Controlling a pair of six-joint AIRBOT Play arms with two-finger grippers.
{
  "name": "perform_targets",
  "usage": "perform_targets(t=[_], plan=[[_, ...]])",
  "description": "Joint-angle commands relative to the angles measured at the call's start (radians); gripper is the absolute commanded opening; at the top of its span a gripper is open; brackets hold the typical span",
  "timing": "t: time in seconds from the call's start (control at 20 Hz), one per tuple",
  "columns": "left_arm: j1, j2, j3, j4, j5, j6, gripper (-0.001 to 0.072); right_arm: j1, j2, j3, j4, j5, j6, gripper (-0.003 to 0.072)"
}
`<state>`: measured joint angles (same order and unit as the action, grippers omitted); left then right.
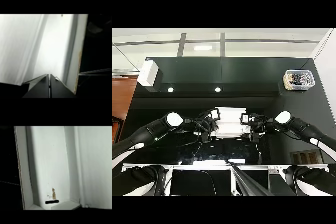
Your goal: Fold the box and place the chain.
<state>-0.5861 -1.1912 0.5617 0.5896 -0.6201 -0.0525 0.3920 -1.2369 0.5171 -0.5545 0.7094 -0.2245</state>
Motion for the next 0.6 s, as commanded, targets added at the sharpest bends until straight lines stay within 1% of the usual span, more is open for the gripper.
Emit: perform_targets(t=[0.0,0.1,0.2,0.3,0.4,0.45,0.5,0.55], plan=[[-0.001,0.001,0.001,-0.003,0.003,-0.005,0.0027,0.001,0.000,0.000,0.000,0.000,0.000,0.0440],[0.010,0.019,0.001,-0.002,-0.020,-0.005,0.0025,0.001,0.000,0.000,0.000,0.000,0.000,0.0440],[0.044,0.069,0.001,0.014,-0.046,-0.029,0.0024,0.001,0.000,0.000,0.000,0.000,0.000,0.0440],[0.110,0.137,0.001,0.098,-0.046,-0.197,0.0024,0.001,0.000,0.000,0.000,0.000,0.000,0.0440],[0.206,0.207,0.001,0.272,-0.061,-0.495,0.0024,0.001,0.000,0.000,0.000,0.000,0.000,0.0440],[0.268,0.234,0.001,0.365,-0.092,-0.715,0.0024,0.001,0.000,0.000,0.000,0.000,0.000,0.0440],[0.336,0.241,0.002,0.432,-0.143,-0.935,0.0024,0.001,0.000,0.000,0.000,0.000,0.000,0.0440],[0.424,0.230,0.003,0.475,-0.233,-1.199,0.0024,0.001,0.000,0.000,0.000,0.000,0.000,0.0440]])
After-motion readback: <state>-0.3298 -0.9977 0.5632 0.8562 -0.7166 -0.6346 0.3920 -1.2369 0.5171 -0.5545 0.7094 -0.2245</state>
